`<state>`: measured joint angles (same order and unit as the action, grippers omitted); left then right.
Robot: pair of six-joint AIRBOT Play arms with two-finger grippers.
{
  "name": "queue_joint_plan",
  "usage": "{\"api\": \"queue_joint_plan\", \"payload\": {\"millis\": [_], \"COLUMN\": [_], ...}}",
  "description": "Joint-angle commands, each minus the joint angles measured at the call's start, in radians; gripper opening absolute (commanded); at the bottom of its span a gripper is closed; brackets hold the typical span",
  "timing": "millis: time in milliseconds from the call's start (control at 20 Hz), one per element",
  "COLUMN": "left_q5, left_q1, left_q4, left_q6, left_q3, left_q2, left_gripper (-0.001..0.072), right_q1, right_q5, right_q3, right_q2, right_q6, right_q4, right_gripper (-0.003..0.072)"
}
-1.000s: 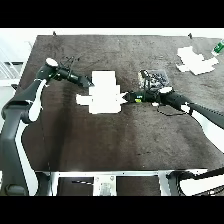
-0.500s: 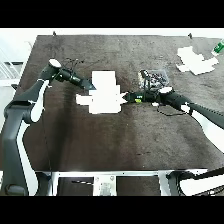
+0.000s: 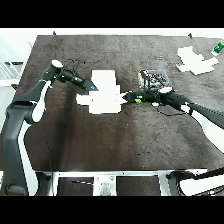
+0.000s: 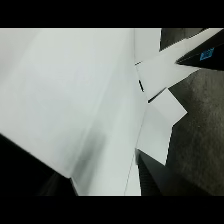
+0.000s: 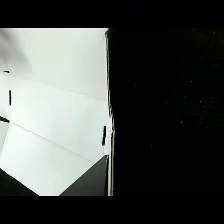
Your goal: Fold the box and place the chain.
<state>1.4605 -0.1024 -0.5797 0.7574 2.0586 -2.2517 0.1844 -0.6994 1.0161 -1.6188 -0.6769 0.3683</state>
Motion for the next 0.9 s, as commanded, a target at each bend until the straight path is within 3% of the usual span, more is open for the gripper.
{"api": "queue_joint_plan", "payload": {"millis": [0,250,350,850], "left_q5": [-0.003,0.013,0.013,0.013], "left_q1": [0.000,0.001,0.005,0.019], "left_q4": [0.013,0.012,0.015,0.023], "left_q6": [-0.016,-0.026,-0.026,-0.057], "left_q3": [0.001,0.001,0.001,0.001], "left_q2": [-0.002,-0.002,-0.002,-0.002], "left_gripper": [0.0475,0.0474,0.0351,0.0349], "right_q1": [0.001,0.001,0.001,0.001], "right_q5": [0.000,0.000,0.000,0.000], "right_q3": [0.000,0.000,0.000,0.000], "right_q2": [0.000,0.000,0.000,0.000], "right_q6": [0.002,0.002,0.002,0.009], "right_q4": [0.010,0.018,0.017,0.018], "right_gripper": [0.0009,0.0009,0.0009,0.0009]}}
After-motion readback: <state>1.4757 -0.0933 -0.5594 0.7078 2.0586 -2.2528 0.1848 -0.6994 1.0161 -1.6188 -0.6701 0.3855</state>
